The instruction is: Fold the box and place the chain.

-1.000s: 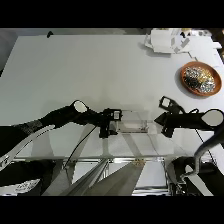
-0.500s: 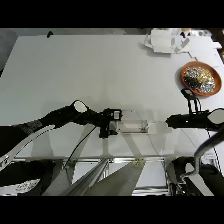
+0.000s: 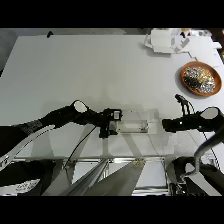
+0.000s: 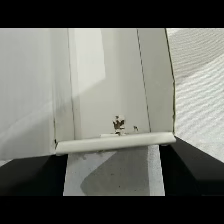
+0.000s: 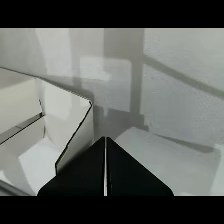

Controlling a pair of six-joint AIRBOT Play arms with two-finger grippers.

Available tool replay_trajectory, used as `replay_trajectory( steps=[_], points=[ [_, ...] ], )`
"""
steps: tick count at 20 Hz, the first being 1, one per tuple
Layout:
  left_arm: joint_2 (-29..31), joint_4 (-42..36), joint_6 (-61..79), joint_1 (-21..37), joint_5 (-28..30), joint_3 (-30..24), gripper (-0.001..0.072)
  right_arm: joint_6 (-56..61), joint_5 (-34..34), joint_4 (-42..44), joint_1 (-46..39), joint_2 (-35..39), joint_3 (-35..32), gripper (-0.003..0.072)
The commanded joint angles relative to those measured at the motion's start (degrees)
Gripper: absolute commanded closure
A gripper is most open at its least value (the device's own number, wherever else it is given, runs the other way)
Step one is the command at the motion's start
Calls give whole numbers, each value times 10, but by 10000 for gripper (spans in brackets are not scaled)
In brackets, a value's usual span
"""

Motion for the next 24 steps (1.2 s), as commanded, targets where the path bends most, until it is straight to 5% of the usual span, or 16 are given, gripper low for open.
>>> replay_trajectory(
  steps=[1,4,6,8,19,24],
  points=[
    [0,0,0,0,0,0,560,-30,2,60,21,-13,-3,668],
    [0,0,0,0,0,0,560,-55,2,113,40,-8,-3,664],
    [0,0,0,0,0,0,560,-55,3,114,41,-2,-3,542],
    [0,0,0,0,0,0,560,-55,9,114,41,11,-3,496],
    [0,0,0,0,0,0,560,-53,38,151,50,64,-3,483],
    [0,0,0,0,0,0,560,-16,7,99,101,64,-3,268]
  ],
)
